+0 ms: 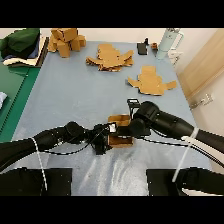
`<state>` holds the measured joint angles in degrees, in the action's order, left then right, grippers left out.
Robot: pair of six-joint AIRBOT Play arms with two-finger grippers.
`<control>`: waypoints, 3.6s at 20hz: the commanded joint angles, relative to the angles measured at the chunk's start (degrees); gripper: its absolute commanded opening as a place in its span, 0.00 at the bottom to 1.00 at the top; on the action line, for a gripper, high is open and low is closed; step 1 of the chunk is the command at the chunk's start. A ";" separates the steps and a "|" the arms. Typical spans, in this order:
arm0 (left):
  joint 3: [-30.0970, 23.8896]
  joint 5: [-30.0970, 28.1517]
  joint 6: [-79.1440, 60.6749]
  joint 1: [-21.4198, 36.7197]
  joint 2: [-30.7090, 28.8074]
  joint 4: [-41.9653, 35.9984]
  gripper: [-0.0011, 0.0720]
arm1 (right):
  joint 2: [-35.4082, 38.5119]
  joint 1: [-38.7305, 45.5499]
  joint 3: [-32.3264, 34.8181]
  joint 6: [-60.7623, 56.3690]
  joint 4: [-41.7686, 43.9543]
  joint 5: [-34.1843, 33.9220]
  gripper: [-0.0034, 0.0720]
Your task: Fold the box.
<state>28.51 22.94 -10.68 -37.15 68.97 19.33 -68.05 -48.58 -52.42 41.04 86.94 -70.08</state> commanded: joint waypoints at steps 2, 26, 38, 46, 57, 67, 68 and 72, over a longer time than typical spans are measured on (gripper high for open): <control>0.04 0.00 0.00 -0.02 -0.04 0.00 0.71 | 6.16 0.57 -1.31 -0.09 0.28 -5.31 0.56; 0.04 0.00 0.00 -0.02 -0.02 0.00 0.71 | -12.72 34.07 0.52 94.79 61.42 -11.08 0.05; 0.04 0.00 0.00 -0.02 -0.02 0.00 0.71 | 23.10 8.70 24.55 95.03 31.34 31.69 0.05; 0.04 0.00 0.00 -0.02 -0.02 0.00 0.71 | 33.97 -2.97 32.79 98.16 11.85 41.03 0.56; 0.04 0.00 0.00 -0.02 -0.04 0.00 0.71 | 27.30 -5.14 32.74 105.63 12.76 45.81 0.71; 0.04 0.00 0.00 -0.02 -0.04 0.00 0.71 | 23.80 -5.84 32.74 105.61 11.80 48.24 0.69; 0.04 0.00 0.00 -0.02 -0.04 0.00 0.71 | 23.80 -5.84 32.74 105.61 11.76 48.68 0.67; 0.04 0.00 0.00 -0.02 -0.02 0.00 0.71 | 24.57 -5.86 32.72 105.59 10.93 48.63 0.42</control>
<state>28.51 22.96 -10.70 -37.15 68.97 19.35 -43.68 -54.41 -19.70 146.65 98.19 -21.87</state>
